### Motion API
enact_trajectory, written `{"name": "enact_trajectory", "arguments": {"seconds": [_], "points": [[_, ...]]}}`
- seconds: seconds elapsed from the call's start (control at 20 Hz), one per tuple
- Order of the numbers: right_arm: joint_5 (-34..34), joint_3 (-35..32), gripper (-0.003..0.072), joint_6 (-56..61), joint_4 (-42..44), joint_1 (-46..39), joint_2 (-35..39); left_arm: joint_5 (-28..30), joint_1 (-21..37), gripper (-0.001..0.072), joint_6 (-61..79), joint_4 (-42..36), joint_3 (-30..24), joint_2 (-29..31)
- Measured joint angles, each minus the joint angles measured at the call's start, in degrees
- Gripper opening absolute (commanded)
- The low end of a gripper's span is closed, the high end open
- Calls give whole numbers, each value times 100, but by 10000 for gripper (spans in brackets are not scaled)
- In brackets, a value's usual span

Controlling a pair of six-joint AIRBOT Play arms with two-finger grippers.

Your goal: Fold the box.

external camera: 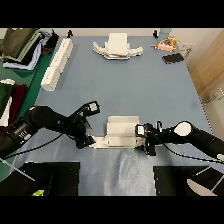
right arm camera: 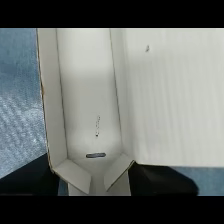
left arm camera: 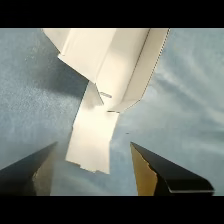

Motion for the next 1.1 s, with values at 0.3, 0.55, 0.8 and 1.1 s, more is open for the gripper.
{"name": "enact_trajectory", "arguments": {"seconds": [0.3,0.55,0.8,1.1], "points": [[-2,0,505,0,0,0,0,719,-2,695,2074,-894,-549,-321],[-4,0,505,0,0,2,0,1082,-280,509,2896,-1364,-632,-828],[-4,0,505,0,0,0,0,1510,-540,214,3397,-1845,-647,-1259],[-9,0,505,4,2,0,0,1851,-680,95,3663,-2271,-651,-1449]]}}
